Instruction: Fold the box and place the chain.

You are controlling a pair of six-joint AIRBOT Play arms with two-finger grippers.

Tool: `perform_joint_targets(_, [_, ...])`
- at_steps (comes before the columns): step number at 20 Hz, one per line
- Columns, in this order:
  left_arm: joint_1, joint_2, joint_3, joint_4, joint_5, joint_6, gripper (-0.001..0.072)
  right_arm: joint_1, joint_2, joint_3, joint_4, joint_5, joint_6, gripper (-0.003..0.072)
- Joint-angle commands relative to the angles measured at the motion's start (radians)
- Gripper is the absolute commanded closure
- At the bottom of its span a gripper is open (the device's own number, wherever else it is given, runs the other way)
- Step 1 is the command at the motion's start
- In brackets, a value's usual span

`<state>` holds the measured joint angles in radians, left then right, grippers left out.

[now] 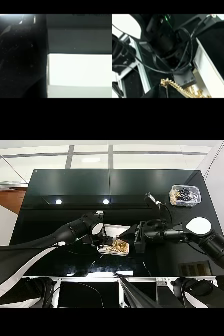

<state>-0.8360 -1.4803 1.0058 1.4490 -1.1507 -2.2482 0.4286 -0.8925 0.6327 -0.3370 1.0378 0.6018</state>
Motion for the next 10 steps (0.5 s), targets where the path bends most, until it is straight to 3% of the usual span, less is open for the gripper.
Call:
perform_joint_targets(1, [-0.001, 0.0, 0.0, 0.0, 0.0, 0.0, 0.0678, -0.001, 0.0, 0.001, 0.106, -0.031, -0.009, 0.0626])
perform_joint_targets(6, [-0.001, 0.0, 0.0, 0.0, -0.003, 0.0, 0.0678, -0.001, 0.0, 0.003, 0.126, -0.092, -0.023, 0.0626])
perform_joint_targets(10, [-0.001, 0.0, 0.0, 0.0, -0.003, 0.0, 0.0678, -0.001, 0.0, 0.003, 0.025, -0.123, -0.022, 0.0626])
